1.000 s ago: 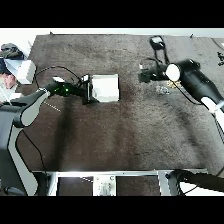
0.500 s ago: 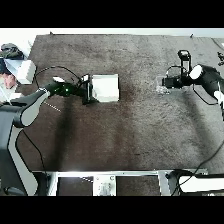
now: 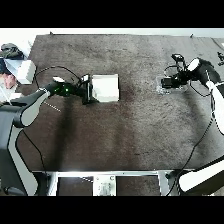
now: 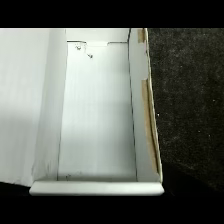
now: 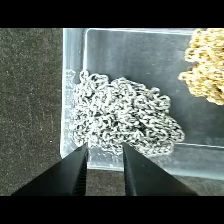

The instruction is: Fold the box and place the chain.

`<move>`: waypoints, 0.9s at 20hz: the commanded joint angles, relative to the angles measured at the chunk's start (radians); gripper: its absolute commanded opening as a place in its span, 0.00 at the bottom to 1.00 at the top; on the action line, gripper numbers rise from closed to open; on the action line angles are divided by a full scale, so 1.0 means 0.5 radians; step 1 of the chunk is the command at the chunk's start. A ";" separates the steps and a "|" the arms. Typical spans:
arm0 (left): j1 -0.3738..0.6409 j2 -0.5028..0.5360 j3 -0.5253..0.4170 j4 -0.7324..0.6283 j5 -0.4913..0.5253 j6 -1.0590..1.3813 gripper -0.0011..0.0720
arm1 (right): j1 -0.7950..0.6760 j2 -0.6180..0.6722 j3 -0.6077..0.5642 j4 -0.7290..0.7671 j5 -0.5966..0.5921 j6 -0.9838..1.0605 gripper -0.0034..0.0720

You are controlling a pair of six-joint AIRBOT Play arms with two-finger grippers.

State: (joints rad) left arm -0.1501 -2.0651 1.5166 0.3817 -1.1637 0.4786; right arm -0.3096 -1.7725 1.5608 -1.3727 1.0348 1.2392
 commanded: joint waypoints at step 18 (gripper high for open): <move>0.000 0.002 0.000 0.000 0.001 0.001 0.49 | 0.014 -0.124 0.034 0.016 0.069 -0.085 0.28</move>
State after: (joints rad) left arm -0.1501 -2.0651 1.5166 0.3817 -1.1633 0.4786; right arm -0.3035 -1.8317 1.5780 -1.3647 1.0748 1.1969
